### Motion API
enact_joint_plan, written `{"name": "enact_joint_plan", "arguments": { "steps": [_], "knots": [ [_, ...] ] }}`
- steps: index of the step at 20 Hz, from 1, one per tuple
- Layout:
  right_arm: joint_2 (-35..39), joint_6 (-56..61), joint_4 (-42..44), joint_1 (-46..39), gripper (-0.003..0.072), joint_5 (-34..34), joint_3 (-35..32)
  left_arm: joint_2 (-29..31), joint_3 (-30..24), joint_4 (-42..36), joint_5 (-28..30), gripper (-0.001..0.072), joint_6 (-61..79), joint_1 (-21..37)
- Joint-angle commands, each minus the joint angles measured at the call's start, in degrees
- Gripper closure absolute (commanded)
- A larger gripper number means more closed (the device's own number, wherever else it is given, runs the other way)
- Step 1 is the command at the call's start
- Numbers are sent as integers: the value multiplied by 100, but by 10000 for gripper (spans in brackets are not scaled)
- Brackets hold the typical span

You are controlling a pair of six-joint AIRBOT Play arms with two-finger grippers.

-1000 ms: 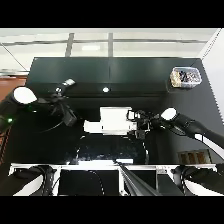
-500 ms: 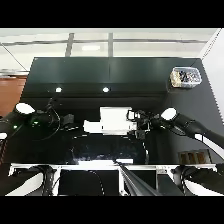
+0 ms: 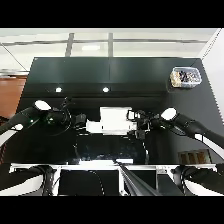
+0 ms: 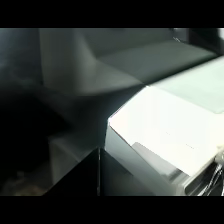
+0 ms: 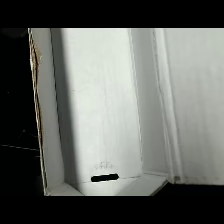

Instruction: Fold the box and place the chain.

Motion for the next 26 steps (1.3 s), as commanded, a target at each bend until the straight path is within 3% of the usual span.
{"name": "enact_joint_plan", "arguments": {
  "steps": [1, 9, 10, 11, 12, 20, 23, 26],
  "knots": [
    [-4, 2, 4, 0, 520, 0, 2, -70, 249, -31, -452, 683, 514, 11],
    [-4, 2, 4, 0, 520, 0, 2, -70, 382, -295, -496, 677, 793, -280],
    [-4, 2, 4, 0, 520, 0, 2, -70, 389, -299, -490, 564, 901, -337],
    [-4, 2, 4, 0, 520, 0, 2, -70, 407, -299, -481, 316, 922, -363],
    [-4, 2, 4, 0, 520, 0, 2, -70, 424, -313, -481, 164, 916, -363],
    [-4, 2, 4, 0, 520, 0, 2, -70, 490, -905, -498, 150, 1019, -365],
    [-4, 2, 4, 0, 520, 0, 2, -70, 507, -929, -509, 206, 1016, -415],
    [-4, 2, 7, 0, 520, 0, 2, -63, 638, -879, -481, 206, 997, -579]
  ]
}}
